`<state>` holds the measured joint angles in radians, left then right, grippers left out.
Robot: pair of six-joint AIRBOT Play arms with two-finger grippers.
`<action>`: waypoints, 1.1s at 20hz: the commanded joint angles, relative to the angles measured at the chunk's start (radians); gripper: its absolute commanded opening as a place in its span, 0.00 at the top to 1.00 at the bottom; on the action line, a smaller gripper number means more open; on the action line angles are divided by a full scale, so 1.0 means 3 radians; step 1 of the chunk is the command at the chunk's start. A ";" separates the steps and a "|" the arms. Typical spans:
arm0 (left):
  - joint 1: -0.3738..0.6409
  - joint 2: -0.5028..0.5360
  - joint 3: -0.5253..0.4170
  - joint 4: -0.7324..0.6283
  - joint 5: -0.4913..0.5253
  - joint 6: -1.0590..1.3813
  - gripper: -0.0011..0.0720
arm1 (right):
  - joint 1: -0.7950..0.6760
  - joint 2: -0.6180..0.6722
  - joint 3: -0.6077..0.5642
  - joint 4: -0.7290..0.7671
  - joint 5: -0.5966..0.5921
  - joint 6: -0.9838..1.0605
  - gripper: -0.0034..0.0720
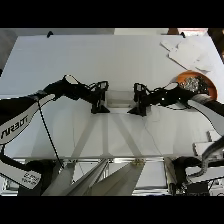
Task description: Fold the box and place the chain.
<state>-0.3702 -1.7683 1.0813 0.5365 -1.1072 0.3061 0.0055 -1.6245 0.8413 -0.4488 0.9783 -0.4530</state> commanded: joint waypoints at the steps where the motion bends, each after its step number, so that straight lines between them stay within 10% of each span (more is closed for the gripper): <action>1: 0.0003 0.0001 0.0000 -0.0004 0.0036 0.0001 0.70 | -0.0005 0.0023 0.0004 0.0004 -0.0122 0.0025 0.02; 17: 0.0003 0.0001 0.0000 -0.0004 0.0037 0.0001 0.70 | -0.0005 0.0841 0.0004 -0.1565 -0.0071 0.0997 0.05; 20: 0.0003 0.0001 0.0000 -0.0004 0.0037 0.0001 0.70 | -0.0005 0.1039 0.0004 -0.1644 -0.0056 0.1484 0.23; 22: 0.0003 0.0001 0.0000 -0.0004 0.0037 0.0001 0.70 | -0.0003 0.1195 0.0004 -0.1531 0.0048 0.1873 0.65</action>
<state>-0.3706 -1.7683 1.0813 0.5373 -1.1004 0.3073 0.0040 -1.3224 0.8425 -0.9005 0.9600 -0.0631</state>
